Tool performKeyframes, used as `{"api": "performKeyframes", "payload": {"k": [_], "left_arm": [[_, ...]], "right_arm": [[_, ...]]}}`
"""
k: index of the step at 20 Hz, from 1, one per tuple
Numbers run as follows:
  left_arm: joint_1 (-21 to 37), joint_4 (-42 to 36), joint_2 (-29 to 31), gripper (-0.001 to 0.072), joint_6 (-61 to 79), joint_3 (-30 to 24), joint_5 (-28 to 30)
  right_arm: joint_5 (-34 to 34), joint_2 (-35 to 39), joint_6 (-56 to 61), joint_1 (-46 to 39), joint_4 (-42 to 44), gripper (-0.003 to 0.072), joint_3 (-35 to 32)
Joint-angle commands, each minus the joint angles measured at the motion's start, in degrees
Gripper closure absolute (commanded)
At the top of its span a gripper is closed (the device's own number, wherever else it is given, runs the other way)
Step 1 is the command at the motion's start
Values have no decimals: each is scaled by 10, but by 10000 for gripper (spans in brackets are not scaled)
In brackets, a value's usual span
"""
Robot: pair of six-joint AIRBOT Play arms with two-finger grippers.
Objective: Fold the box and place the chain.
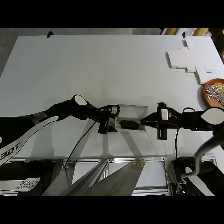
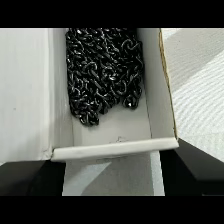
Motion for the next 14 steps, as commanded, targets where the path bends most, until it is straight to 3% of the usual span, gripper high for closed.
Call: {"api": "performKeyframes", "payload": {"k": [1, 8, 14], "left_arm": [[0, 0, 0, 675, 0, 0, 0], [0, 0, 0, 675, 0, 0, 0], [1, 0, 0, 675, 0, 0, 0]], "right_arm": [[-50, 5, 1, 79, 70, 664, 1], [-238, 5, 1, 179, 195, 664, 1], [-268, 5, 1, 180, 236, 664, 1]]}}
